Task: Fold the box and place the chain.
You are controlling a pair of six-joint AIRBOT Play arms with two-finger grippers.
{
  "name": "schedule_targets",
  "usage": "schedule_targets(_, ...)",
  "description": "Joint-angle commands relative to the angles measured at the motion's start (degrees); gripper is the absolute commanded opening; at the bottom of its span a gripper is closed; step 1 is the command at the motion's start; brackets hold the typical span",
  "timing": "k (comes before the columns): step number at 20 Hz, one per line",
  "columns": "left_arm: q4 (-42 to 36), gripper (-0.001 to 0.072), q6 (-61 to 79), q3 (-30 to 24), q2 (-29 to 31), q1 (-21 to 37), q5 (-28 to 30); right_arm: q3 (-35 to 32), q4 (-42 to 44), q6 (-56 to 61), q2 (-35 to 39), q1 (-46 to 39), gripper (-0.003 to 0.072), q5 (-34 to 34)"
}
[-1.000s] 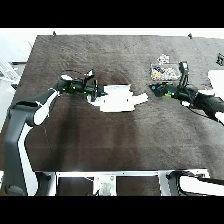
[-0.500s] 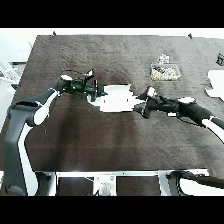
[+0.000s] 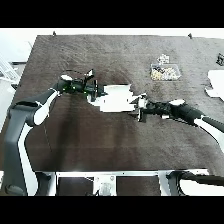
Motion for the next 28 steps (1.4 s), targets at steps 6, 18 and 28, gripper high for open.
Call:
schedule_targets(6,-0.17,0.0020,0.00,0.00,-0.02,-0.04,0.02,1.07,2.47,0.00,-1.20,0.96,0.0631,-4.61)
schedule_targets(18,-0.17,0.0020,0.00,0.00,-0.02,-0.04,0.02,5.05,4.11,5.44,-2.56,0.44,0.0630,-1.31)
schedule_targets(28,-0.17,0.0020,0.00,0.00,-0.02,-0.04,0.02,14.58,-3.34,16.24,-6.69,-0.59,0.0630,4.26)
